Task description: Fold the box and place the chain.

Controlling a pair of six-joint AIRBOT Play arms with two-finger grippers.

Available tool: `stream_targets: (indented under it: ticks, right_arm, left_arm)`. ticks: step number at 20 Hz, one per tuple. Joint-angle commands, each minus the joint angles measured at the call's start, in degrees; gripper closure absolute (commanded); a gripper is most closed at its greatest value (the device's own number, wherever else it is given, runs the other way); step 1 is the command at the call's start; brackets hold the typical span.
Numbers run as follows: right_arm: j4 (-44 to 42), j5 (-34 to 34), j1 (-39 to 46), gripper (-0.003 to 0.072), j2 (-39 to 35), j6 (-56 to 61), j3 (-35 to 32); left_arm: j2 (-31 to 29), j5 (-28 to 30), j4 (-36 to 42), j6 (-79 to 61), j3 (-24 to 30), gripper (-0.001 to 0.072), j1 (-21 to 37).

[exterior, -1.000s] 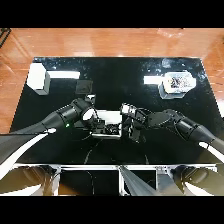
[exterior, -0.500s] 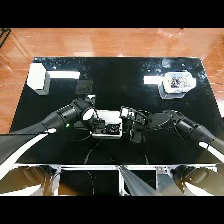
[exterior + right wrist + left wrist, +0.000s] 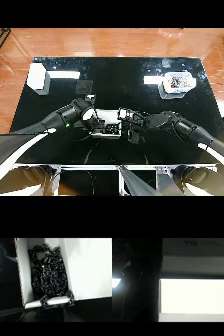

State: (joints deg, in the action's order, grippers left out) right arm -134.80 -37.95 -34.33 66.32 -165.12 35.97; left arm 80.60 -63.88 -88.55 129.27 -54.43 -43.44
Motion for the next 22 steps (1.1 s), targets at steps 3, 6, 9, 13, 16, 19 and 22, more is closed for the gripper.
stream_targets:
  ticks: [3, 6, 9, 13, 16, 19, 22]
  right_arm:
    - [-0.6, 1.5, -0.8, 0.0664, 0.0, -0.3, 0.0]
    - [0.5, 0.7, -0.7, 0.0660, -0.1, 0.0, 0.0]
    - [5.4, -0.7, -0.2, 0.0660, -1.8, 7.3, 0.0]
    - [8.0, -5.7, 4.8, 0.0660, -7.6, 14.1, 0.1]
    - [4.0, -10.4, 9.4, 0.0660, -12.6, 20.9, 1.2]
    - [-8.1, -14.5, 10.0, 0.0660, -13.9, 22.4, 3.8]
    - [-18.8, -10.4, 5.8, 0.0660, -13.8, 22.6, 5.2]
  left_arm:
    - [0.0, 0.2, 0.1, -0.1, 0.0, 0.0688, 0.0]
    - [0.0, 0.2, 0.1, -0.1, 0.0, 0.0687, 0.0]
    - [0.0, 0.2, 0.1, -0.1, 0.0, 0.0688, 0.0]
    - [0.0, 0.2, 0.1, -0.1, 0.0, 0.0688, 0.0]
    - [0.0, 0.2, 0.1, 0.0, 0.0, 0.0688, 0.0]
    - [0.0, 0.6, 0.1, 0.0, 0.0, 0.0688, 0.0]
    - [0.0, 0.8, 0.2, 0.2, 0.0, 0.0688, 0.0]
